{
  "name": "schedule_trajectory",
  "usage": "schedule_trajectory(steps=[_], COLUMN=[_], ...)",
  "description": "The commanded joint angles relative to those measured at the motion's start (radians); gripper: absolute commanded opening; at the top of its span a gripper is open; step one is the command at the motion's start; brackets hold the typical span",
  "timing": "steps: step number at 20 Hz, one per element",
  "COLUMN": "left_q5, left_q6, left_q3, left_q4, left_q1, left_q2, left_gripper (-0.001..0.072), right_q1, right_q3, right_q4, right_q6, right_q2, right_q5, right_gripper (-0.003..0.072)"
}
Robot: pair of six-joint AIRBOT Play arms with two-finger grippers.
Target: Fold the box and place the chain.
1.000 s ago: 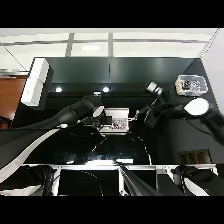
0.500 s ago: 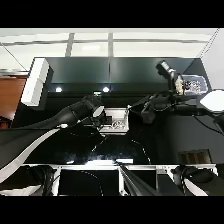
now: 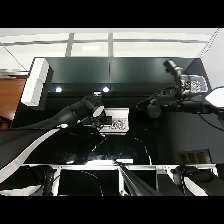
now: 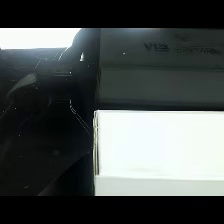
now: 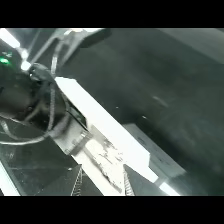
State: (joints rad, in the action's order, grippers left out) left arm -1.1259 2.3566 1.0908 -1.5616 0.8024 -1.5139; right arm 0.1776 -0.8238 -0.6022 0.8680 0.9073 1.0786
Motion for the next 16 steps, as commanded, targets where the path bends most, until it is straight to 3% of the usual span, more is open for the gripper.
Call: schedule_trajectory(steps=[1,2,3,4,7,12,16], left_q5=[0.008,0.007,0.004,-0.010,-0.043,-0.185,-0.167], left_q6=[0.010,0.010,0.012,0.011,-0.068,-0.337,-0.505], left_q3=[0.007,0.016,0.028,0.045,0.078,0.068,-0.023], left_q4=[0.012,0.024,0.027,0.026,0.026,0.018,0.008], left_q1=[0.000,0.000,0.000,0.001,0.002,-0.018,-0.166], left_q2=[0.000,0.000,0.001,0.004,0.046,0.193,0.340], left_gripper=[0.0037,0.0180,0.0407,0.0544,0.0547,0.0547,0.0548], right_q1=[-0.124,-0.148,-0.169,-0.183,-0.209,-0.230,-0.242], right_q3=[-0.005,-0.005,-0.005,-0.005,-0.005,-0.005,-0.005], right_q4=[-0.010,-0.029,-0.053,-0.068,-0.072,-0.116,-0.117], right_q6=[0.002,0.002,0.003,0.003,0.004,0.010,0.012], right_q2=[-0.040,-0.049,-0.055,-0.055,-0.055,-0.055,-0.055], right_q5=[0.177,0.206,0.228,0.239,0.235,0.173,0.160], right_gripper=[0.0318,0.0318,0.0318,0.0318,0.0318,0.0318,0.0318])
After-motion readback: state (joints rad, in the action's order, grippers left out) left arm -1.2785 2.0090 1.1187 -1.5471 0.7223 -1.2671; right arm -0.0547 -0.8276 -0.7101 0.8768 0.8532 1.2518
